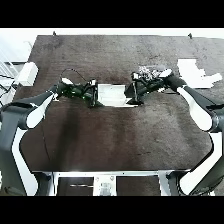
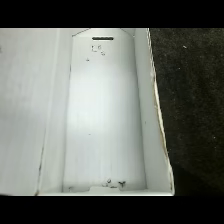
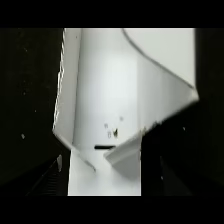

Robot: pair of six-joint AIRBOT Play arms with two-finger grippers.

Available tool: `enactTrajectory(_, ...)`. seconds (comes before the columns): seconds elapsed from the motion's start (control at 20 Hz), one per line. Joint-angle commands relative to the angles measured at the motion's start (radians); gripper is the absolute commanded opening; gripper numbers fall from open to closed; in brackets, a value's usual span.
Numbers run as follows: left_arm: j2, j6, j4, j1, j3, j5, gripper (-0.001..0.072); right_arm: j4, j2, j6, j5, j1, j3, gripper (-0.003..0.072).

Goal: Fold the box and place the chain.

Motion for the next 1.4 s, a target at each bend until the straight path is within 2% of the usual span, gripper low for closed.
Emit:
enactTrajectory(0.0,0.0,0.0,0.002,0.001,0.0,-0.007,0.0543,-0.035,0.059,0.063,0.087,-0.038,0.0,0.072)
enactTrajectory(0.1,0.0,0.0,0.002,0.001,0.0,-0.007,0.0542,0.02,0.076,0.086,0.142,-0.039,0.0,0.0718)
enactTrajectory(0.15,0.0,0.0,0.002,0.001,0.0,-0.007,0.0542,0.073,0.076,0.083,0.175,-0.039,0.0,0.0583)
enactTrajectory(0.2,0.0,0.0,0.002,0.001,0.0,-0.007,0.0543,0.101,0.076,0.072,0.207,-0.037,-0.001,0.0263)
enactTrajectory(0.25,0.0,0.0,0.002,0.001,0.0,-0.006,0.0542,0.127,0.076,0.074,0.222,-0.033,-0.001,0.0134)
enactTrajectory(0.3,0.0,0.0,0.002,0.001,0.0,-0.006,0.0542,0.147,0.076,0.08,0.224,-0.026,-0.003,0.0124)
enactTrajectory(0.35,0.0,0.0,0.002,0.001,0.0,-0.006,0.0542,0.16,0.076,0.079,0.223,-0.017,-0.005,0.0014)
enactTrajectory(0.5,0.0,0.0,0.002,0.001,0.0,-0.006,0.0543,0.174,0.075,0.113,0.169,0.023,-0.01,0.0013)
enactTrajectory(0.75,0.0,0.0,0.002,0.001,0.0,-0.006,0.0543,0.174,0.075,0.217,-0.119,0.063,-0.013,0.0012)
enactTrajectory(0.95,0.0,0.0,0.002,0.001,0.0,-0.006,0.0543,0.174,0.072,0.298,-0.278,0.059,-0.013,0.0012)
enactTrajectory(1.1,0.0,0.0,0.002,0.001,0.0,-0.006,0.0542,0.175,0.043,0.304,-0.329,0.059,-0.013,0.0012)
enactTrajectory(1.35,0.0,0.0,0.002,0.001,0.0,-0.006,0.0543,0.174,-0.018,0.322,-0.326,0.059,-0.013,0.0012)
